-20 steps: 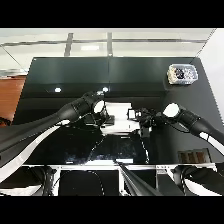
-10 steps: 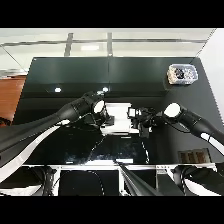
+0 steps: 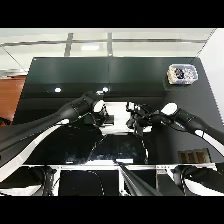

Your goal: Fold the box and place the chain.

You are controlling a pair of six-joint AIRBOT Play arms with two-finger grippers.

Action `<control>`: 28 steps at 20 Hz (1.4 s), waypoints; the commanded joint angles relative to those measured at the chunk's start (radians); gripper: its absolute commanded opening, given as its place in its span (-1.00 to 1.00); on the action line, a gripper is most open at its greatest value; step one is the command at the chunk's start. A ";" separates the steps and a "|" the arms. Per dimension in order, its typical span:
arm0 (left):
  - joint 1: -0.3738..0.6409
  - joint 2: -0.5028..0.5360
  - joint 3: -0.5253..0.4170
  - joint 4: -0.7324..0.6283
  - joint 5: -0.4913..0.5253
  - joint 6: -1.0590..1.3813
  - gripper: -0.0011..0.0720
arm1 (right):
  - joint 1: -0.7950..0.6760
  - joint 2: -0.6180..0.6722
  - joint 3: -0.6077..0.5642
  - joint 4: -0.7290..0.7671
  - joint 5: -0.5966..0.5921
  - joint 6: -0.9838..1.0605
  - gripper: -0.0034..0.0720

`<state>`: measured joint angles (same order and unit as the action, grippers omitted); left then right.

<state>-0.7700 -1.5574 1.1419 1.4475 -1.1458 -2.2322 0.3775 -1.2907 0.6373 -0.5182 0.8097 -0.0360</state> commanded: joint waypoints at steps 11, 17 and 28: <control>0.000 0.000 0.001 -0.017 0.009 0.000 -0.89 | -0.057 0.042 0.016 -0.163 0.112 0.386 -0.87; 0.000 0.000 0.001 -0.021 0.008 0.001 -0.89 | -0.517 0.146 0.108 -0.292 0.338 0.957 -0.88; 0.000 0.000 0.001 -0.024 0.009 0.001 -0.89 | -0.525 -0.095 -0.087 -0.057 0.382 0.967 -0.87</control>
<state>-0.7704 -1.5574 1.1419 1.4235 -1.1366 -2.2314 -0.2310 -1.3266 0.5632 -0.6384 1.1610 0.9642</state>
